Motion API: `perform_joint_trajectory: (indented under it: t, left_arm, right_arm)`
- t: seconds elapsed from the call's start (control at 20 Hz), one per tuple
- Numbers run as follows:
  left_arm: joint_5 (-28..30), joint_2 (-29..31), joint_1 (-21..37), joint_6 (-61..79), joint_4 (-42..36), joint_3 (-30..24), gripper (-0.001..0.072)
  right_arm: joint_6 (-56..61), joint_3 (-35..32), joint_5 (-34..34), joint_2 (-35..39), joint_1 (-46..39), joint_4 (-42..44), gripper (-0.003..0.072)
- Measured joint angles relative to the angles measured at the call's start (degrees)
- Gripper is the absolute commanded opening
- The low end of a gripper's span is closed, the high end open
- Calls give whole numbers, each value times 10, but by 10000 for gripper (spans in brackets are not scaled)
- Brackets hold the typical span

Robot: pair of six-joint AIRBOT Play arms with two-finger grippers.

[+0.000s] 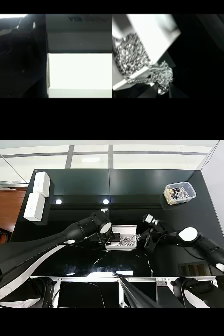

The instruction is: Fold the box and place the chain.

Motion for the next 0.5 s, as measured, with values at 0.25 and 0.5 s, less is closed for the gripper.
perform_joint_trajectory:
  t: [0.25,0.5]
  left_arm:
    - [0,0,0,0,0,0,31]
    - [0,0,0,0,0,0,32]
  right_arm:
    - [90,87,131,49,-56,-20,12]
    - [162,209,255,72,-80,23,12]
